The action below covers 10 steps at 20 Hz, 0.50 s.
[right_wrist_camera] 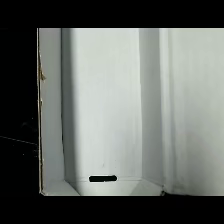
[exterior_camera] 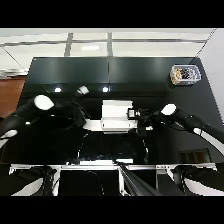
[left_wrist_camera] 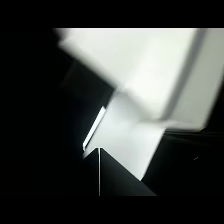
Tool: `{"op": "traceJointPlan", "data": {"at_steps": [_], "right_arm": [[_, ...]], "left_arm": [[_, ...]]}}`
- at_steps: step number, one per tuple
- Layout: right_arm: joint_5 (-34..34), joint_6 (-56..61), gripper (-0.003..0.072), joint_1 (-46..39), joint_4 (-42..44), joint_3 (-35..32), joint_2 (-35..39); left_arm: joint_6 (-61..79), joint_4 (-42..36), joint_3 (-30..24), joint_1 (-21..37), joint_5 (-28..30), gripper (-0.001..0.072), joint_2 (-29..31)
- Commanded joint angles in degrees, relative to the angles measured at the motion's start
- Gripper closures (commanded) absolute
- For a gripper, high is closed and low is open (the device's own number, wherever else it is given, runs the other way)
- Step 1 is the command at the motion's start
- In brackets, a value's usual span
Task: Fold the box and place the chain.
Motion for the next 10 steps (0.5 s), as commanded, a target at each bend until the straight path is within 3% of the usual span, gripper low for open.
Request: {"op": "traceJointPlan", "data": {"at_steps": [1, 3, 6, 8, 10], "right_arm": [[0.04, -0.02, 0.0269, 0.02, -0.02, 0.00, -0.02], [0.04, 0.00, 0.0269, 0.02, 0.00, 0.00, -0.02], [0.04, 0.00, 0.0270, 0.02, 0.00, 0.00, -0.02], [0.04, 0.00, 0.0269, 0.02, -0.02, 0.00, -0.02], [0.04, 0.00, 0.0269, 0.02, -0.02, 0.00, -0.02]], "left_arm": [[-32.17, 9.05, -1.44, 12.37, -1.09, 0.0681, 5.05], [-45.03, 3.21, -4.15, 20.63, -6.78, 0.0680, 1.99], [-31.12, -16.04, -7.78, 26.95, -19.85, 0.0681, -7.69], [-26.38, -22.97, -8.04, 25.22, -21.03, 0.0682, -12.85], [-26.23, -23.71, -7.48, 19.93, -17.35, 0.0682, -16.09]]}}
